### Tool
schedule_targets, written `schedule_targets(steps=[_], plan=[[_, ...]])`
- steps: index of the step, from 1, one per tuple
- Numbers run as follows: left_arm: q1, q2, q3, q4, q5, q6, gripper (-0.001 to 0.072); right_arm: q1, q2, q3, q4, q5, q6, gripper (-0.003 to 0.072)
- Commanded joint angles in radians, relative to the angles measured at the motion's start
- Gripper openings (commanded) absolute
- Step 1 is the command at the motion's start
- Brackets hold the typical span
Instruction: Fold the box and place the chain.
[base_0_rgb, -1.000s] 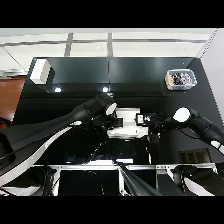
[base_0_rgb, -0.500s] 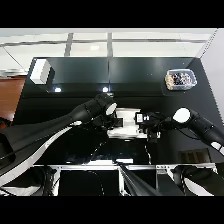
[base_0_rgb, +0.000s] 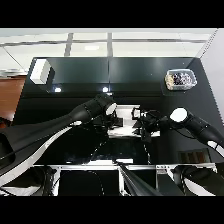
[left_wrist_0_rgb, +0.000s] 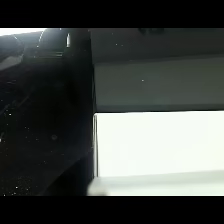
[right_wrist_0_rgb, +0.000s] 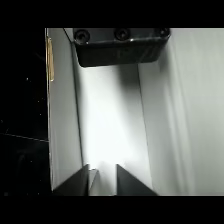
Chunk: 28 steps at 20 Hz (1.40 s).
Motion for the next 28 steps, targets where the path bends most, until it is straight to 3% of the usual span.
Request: schedule_targets(steps=[1, 2, 3, 4, 7, 12, 14, 18, 22, 28], plan=[[0.0, 0.0, 0.001, 0.0, 0.003, 0.002, 0.0026, 0.001, -0.009, 0.0, 0.01, 0.0, 0.044, 0.02], [0.0, 0.0, 0.001, 0.0, 0.003, 0.002, 0.0025, 0.001, -0.009, 0.0, 0.01, -0.011, 0.062, 0.0391], [0.0, 0.0, 0.001, 0.0, 0.004, 0.002, 0.0026, 0.0, -0.009, 0.0, -0.001, -0.008, 0.074, 0.0236], [0.0, 0.0, 0.001, 0.0, 0.003, 0.002, 0.0026, -0.002, -0.006, 0.001, -0.018, 0.0, 0.102, 0.002], [0.0, 0.0, 0.001, -0.009, 0.007, -0.001, 0.0025, -0.031, 0.026, 0.034, -0.097, 0.09, 0.296, 0.0013], [0.0, -0.003, 0.011, 0.001, 0.006, -0.058, 0.0024, -0.261, 0.117, 0.193, -0.281, 0.408, 0.753, 0.0013], [0.0, -0.004, 0.011, -0.001, 0.007, -0.058, 0.0025, -0.425, 0.122, 0.186, -0.28, 0.386, 0.904, 0.0013], [0.0, -0.004, 0.011, -0.004, 0.006, -0.045, 0.0026, -0.689, 0.119, 0.048, -0.274, 0.19, 1.216, 0.0013], [0.0, -0.004, 0.011, -0.003, 0.006, -0.045, 0.0026, -0.726, 0.041, -0.056, -0.188, 0.272, 1.217, 0.0013], [0.0, -0.004, 0.011, -0.003, 0.006, -0.045, 0.0026, -0.551, -0.106, -0.068, 0.081, 0.351, 0.954, 0.0013]])
